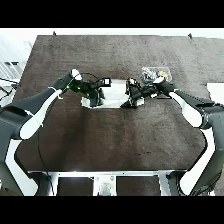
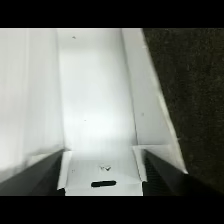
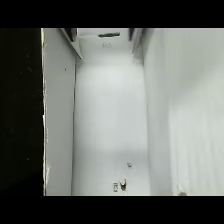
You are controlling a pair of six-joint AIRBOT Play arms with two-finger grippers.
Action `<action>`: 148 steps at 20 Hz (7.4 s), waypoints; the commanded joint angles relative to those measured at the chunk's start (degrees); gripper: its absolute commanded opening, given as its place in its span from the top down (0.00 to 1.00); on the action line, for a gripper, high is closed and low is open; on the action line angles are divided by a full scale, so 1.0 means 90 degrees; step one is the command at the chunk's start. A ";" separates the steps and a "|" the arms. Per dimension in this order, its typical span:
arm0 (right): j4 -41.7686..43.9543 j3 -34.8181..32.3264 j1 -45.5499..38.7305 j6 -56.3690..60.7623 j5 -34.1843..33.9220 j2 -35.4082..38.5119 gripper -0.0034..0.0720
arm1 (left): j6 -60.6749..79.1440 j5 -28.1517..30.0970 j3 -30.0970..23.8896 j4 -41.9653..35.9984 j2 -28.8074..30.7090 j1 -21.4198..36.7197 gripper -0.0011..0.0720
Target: Fold the box and place the chain.
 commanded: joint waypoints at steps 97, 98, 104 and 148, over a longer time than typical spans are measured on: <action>0.0017 0.0002 0.0000 -0.0002 -0.0027 -0.0002 0.35 | -0.6929 0.0063 -0.1656 -0.2489 0.0772 0.1341 0.50; 0.0017 0.0002 0.0000 -0.0002 -0.0027 -0.0002 0.35 | -0.6926 0.0104 -0.1651 -0.2489 0.0772 0.1270 0.50; 0.0017 0.0002 0.0000 -0.0002 -0.0027 -0.0002 0.35 | -0.7169 0.0121 -0.1649 -0.2492 0.0782 0.1141 0.50; 0.0017 0.0002 0.0000 -0.0002 -0.0027 -0.0002 0.35 | -1.1871 -0.0034 0.0294 0.2635 0.0408 -0.0721 0.63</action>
